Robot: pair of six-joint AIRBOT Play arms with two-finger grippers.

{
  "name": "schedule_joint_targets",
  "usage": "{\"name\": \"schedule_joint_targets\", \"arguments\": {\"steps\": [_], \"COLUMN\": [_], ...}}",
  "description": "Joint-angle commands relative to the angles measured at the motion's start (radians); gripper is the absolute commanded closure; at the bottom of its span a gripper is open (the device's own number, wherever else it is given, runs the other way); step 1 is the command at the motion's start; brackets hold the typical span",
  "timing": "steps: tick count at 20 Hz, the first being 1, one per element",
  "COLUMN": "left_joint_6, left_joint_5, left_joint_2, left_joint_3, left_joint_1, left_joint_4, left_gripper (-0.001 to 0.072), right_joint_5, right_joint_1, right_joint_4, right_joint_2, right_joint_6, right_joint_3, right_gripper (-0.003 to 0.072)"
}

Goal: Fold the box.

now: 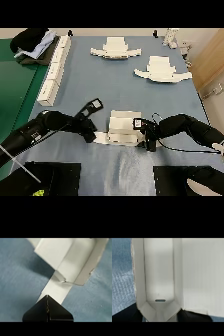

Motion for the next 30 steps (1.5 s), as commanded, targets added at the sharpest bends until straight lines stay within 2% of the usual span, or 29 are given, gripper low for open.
{"name": "schedule_joint_targets", "arguments": {"steps": [1, 4, 5, 7, 10, 13, 15, 18, 25, 30], "left_joint_6": [-0.481, -0.528, -0.523, -0.431, -0.308, -0.301, -0.299, -0.295, -0.277, -0.273], "left_joint_5": [-0.127, -0.208, -0.23, -0.288, -0.283, -0.218, -0.156, -0.136, -0.204, -0.259], "left_joint_2": [0.07, 0.05, 0.031, -0.025, -0.133, -0.249, -0.283, -0.282, -0.244, -0.219], "left_joint_3": [0.001, 0.0, 0.0, -0.003, -0.028, -0.041, -0.041, -0.031, 0.038, 0.042], "left_joint_1": [0.124, 0.307, 0.36, 0.418, 0.384, 0.29, 0.23, 0.188, 0.184, 0.183], "left_joint_4": [0.241, 0.224, 0.183, 0.017, -0.186, -0.224, -0.254, -0.303, -0.367, -0.413], "left_gripper": [0.0693, 0.0693, 0.0693, 0.0693, 0.0694, 0.0694, 0.0695, 0.0695, 0.0695, 0.069], "right_joint_5": [0.0, 0.0, 0.0, 0.0, 0.0, 0.0, 0.0, 0.0, 0.0, 0.0], "right_joint_1": [0.001, 0.001, 0.001, 0.001, 0.001, 0.001, 0.001, 0.001, 0.001, 0.001], "right_joint_4": [0.0, 0.0, 0.0, 0.0, 0.0, 0.0, 0.0, 0.0, 0.0, 0.0], "right_joint_2": [0.0, 0.0, 0.0, 0.0, 0.0, 0.0, 0.0, 0.0, 0.0, 0.0], "right_joint_6": [0.0, 0.0, 0.0, 0.0, 0.0, 0.0, 0.0, 0.0, 0.0, 0.0], "right_joint_3": [0.0, 0.0, 0.0, 0.0, 0.0, 0.0, 0.0, 0.0, 0.0, 0.0], "right_gripper": [0.0165, 0.0165, 0.0165, 0.0165, 0.0165, 0.0165, 0.0165, 0.0165, 0.0165, 0.0165]}}
